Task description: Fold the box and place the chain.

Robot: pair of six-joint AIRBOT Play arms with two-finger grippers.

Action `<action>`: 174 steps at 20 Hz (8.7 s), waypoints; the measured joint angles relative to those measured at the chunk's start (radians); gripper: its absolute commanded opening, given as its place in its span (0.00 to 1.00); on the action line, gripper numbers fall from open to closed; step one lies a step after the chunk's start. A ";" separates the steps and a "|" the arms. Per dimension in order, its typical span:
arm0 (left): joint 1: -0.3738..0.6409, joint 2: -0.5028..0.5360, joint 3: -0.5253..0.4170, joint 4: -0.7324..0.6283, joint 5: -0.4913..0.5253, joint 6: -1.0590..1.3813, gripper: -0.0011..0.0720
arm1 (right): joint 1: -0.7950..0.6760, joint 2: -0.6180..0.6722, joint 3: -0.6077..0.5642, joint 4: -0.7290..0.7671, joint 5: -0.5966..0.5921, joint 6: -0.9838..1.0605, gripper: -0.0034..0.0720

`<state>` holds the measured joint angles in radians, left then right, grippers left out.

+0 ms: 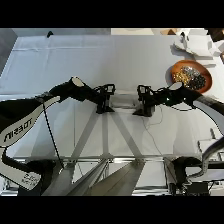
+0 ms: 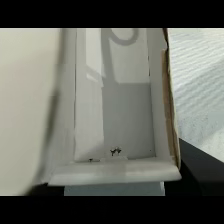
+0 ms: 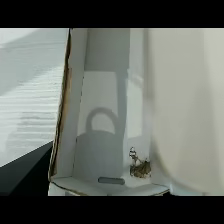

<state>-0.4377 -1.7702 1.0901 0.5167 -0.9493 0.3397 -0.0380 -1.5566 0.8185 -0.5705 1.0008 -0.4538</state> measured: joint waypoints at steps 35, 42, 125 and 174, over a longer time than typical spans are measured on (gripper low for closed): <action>0.000 0.000 0.000 0.000 -0.005 0.000 0.27 | -0.002 0.321 0.000 0.133 -0.160 0.640 0.05; 0.000 0.000 0.000 0.000 -0.005 0.000 0.27 | -0.001 0.322 0.006 0.166 0.040 0.572 0.05; 0.000 0.000 0.001 0.000 -0.005 0.001 0.27 | 0.001 0.260 -0.166 0.077 -0.205 -0.028 0.08; 0.000 0.000 0.001 -0.003 -0.005 -0.001 0.27 | -0.261 0.165 -0.175 -0.027 0.047 1.327 0.05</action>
<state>-0.4377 -1.7702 1.0908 0.5133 -0.9543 0.3389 -0.2993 -1.3918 0.6437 -0.5972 1.0477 0.8734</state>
